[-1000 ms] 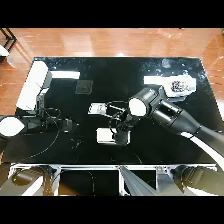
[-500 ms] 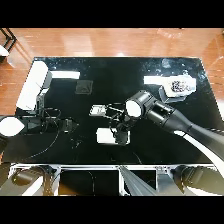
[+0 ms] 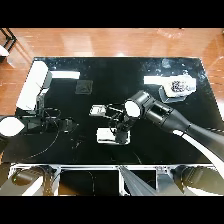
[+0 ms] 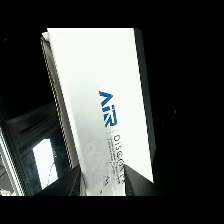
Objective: Fold the box and place the chain.
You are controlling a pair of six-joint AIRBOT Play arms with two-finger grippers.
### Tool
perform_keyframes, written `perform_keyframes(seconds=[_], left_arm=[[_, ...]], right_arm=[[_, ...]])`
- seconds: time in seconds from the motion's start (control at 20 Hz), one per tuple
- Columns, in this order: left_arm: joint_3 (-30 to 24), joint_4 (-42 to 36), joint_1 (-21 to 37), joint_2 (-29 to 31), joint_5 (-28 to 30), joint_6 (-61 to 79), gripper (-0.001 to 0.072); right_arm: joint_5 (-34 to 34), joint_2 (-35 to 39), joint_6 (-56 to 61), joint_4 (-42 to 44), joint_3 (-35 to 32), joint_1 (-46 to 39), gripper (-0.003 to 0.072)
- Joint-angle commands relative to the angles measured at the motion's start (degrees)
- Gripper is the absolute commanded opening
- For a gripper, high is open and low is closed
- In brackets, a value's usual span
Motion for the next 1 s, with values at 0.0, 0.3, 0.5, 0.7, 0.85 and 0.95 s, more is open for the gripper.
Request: perform_keyframes(seconds=[0.0,0.3,0.5,0.7,0.85,0.95], left_arm=[[-0.02,0.02,-0.02,-0.04,0.02,0.00,0.0626],[-0.02,0.02,-0.02,-0.04,0.02,0.00,0.0626],[-0.02,0.02,-0.02,-0.04,0.02,0.00,0.0626],[-0.02,0.02,-0.02,-0.04,0.04,0.00,0.0626],[-0.02,0.02,-0.02,-0.04,0.07,0.00,0.0626],[-0.02,0.02,-0.02,-0.04,0.09,0.00,0.0626]], right_arm=[[-0.04,-0.04,0.00,0.02,0.00,0.07,0.0291],[0.39,-0.09,0.02,0.15,-0.13,0.39,0.0291],[0.33,-0.09,0.26,0.74,-1.64,0.59,0.0291],[-0.48,-0.09,0.33,0.79,-1.86,0.59,0.0292],[-0.96,-0.07,0.35,0.83,-1.86,0.59,0.0292],[-0.87,0.09,1.46,0.81,-1.75,0.35,0.0293]])
